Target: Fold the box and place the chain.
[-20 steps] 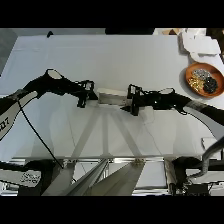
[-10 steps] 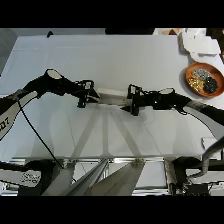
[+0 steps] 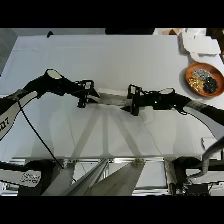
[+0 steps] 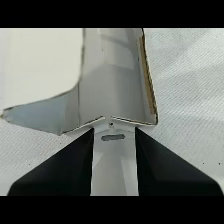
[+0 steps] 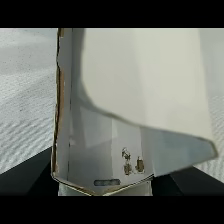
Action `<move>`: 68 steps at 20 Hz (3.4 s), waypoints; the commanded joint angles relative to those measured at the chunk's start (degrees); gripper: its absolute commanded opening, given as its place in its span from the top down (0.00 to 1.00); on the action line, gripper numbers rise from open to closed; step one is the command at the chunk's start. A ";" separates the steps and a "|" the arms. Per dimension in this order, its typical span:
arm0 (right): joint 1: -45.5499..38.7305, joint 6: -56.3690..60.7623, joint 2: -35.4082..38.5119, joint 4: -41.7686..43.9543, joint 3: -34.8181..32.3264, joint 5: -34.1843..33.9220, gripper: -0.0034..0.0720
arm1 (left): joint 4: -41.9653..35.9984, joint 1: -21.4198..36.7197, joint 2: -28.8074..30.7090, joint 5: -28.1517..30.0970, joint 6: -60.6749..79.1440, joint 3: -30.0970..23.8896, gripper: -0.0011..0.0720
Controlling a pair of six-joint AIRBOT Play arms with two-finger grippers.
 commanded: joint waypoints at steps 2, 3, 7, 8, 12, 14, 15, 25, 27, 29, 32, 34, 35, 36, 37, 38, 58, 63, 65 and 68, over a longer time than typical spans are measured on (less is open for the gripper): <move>0.02 0.02 0.02 0.02 0.02 0.00 0.30 | 0.94 -0.04 -0.02 -0.04 0.02 -0.02 0.61; 0.02 0.02 0.02 0.02 0.04 0.00 0.30 | 1.64 -0.04 -0.02 -0.02 0.04 -0.04 0.61; 0.02 0.02 0.02 0.02 0.04 0.00 0.30 | 5.27 -0.02 0.00 0.39 0.26 -0.02 0.78; 0.02 0.02 0.02 0.02 0.02 0.00 0.30 | 5.20 -0.02 0.00 1.01 0.26 -0.02 0.78; 0.02 0.02 0.02 0.02 0.02 0.00 0.30 | 5.42 0.02 0.02 2.58 0.22 -0.02 0.97; 0.02 0.02 0.02 0.02 0.04 0.00 0.30 | 5.88 0.39 0.24 2.51 -0.11 -0.02 0.97; 0.02 0.02 0.02 0.02 0.02 0.00 0.30 | 6.10 0.74 0.57 2.49 -0.94 -0.02 0.97; 0.02 0.02 0.02 0.02 0.04 0.00 0.30 | 6.12 7.02 10.71 2.29 -17.05 -0.02 0.97; 0.02 0.02 0.02 0.02 0.02 0.00 0.30 | 6.12 10.03 12.07 2.03 -25.70 -0.02 0.97; 0.02 0.02 0.02 0.02 0.02 0.00 0.30 | 7.34 13.25 12.72 2.12 -37.88 -0.02 0.98; 0.02 0.02 0.02 0.02 0.02 0.00 0.30 | 17.51 15.30 12.57 3.41 -61.68 -0.17 0.98; 0.02 0.02 0.02 0.02 0.04 0.00 0.30 | 22.67 14.97 12.57 4.48 -76.11 -1.40 0.97; 0.02 0.02 0.02 0.02 0.02 0.00 0.30 | 22.38 14.73 12.48 4.94 -80.08 -2.36 0.97; 0.02 0.02 0.02 0.02 0.02 0.00 0.30 | 21.29 14.29 12.26 5.29 -82.29 -3.56 0.98; 0.02 0.02 0.02 0.02 0.02 0.00 0.30 | 19.58 13.81 11.89 5.38 -82.60 -4.70 0.98; 0.02 0.02 0.02 0.02 0.02 0.00 0.30 | 17.64 13.07 11.39 5.73 -82.86 -5.73 0.98; 0.02 0.02 0.02 0.02 0.02 0.00 0.30 | 1.38 2.95 5.46 6.38 -86.97 -6.23 0.98; 0.02 0.02 0.02 0.02 0.02 0.00 0.30 | 1.27 2.64 5.62 4.57 -85.70 -6.23 0.97; 0.02 0.02 0.02 0.02 0.02 0.00 0.30 | 1.14 2.60 5.62 4.61 -85.66 -6.23 0.97; 0.02 0.02 0.02 0.02 0.02 0.00 0.30 | -1.64 2.60 5.62 4.11 -82.62 -6.23 0.89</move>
